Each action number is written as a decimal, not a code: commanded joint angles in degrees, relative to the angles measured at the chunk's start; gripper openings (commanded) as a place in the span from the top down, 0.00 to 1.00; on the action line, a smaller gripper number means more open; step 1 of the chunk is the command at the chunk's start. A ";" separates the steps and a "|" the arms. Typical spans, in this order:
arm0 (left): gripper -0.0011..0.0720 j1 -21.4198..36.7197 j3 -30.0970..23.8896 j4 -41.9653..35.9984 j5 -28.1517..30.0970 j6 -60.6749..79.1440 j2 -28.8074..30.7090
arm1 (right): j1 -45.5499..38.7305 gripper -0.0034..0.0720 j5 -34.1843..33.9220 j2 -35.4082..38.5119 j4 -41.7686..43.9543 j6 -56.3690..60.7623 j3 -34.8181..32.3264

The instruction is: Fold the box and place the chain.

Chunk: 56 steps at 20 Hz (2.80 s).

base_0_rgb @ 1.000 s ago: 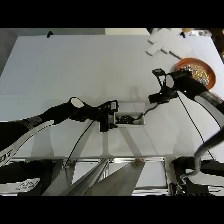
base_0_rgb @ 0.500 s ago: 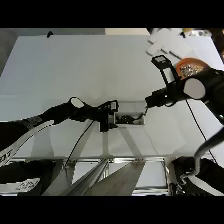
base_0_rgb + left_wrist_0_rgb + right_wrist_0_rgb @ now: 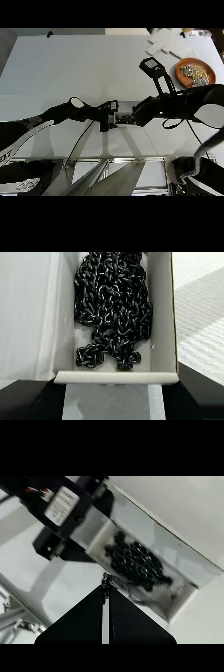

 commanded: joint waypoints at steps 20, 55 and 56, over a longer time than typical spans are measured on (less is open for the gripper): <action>0.67 0.02 -0.02 0.02 0.02 0.02 0.02 | 1.27 0.83 -7.63 -10.05 -1.49 0.15 -0.37; 0.67 0.02 -0.02 0.02 0.02 0.02 0.02 | -13.40 0.70 -6.05 -14.86 17.11 -69.55 -12.96; 0.67 0.02 -0.02 0.02 0.02 0.02 0.02 | -13.40 0.70 -6.75 -14.88 17.11 -69.55 -13.18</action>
